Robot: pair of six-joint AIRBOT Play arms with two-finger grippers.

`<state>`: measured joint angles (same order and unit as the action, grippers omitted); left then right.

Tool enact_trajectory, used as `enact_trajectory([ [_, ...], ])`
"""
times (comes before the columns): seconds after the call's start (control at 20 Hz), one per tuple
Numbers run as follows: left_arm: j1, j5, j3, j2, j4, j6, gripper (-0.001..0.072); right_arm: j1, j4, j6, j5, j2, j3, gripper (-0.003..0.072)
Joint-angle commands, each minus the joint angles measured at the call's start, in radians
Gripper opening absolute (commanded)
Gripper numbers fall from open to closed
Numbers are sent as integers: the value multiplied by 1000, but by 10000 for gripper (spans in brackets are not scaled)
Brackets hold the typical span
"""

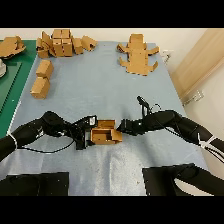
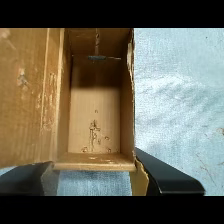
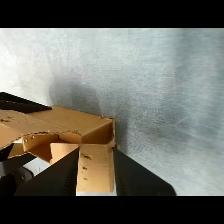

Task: Fold the box.

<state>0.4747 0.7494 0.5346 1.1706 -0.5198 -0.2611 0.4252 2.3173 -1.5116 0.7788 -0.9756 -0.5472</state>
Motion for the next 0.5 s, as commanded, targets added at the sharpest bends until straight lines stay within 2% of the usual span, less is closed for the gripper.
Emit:
enact_trajectory([
  [0.0, -1, -1, 0, 0, 0, 0, 519, 30, -1, 1, -15, -16, -4, 361],
  [0.1, -1, 0, 0, 0, 0, 0, 520, 57, 0, 0, -33, -28, -4, 403],
  [0.45, -1, 0, 0, 0, 0, 0, 519, 133, -3, 1, -84, -34, -4, 402],
])
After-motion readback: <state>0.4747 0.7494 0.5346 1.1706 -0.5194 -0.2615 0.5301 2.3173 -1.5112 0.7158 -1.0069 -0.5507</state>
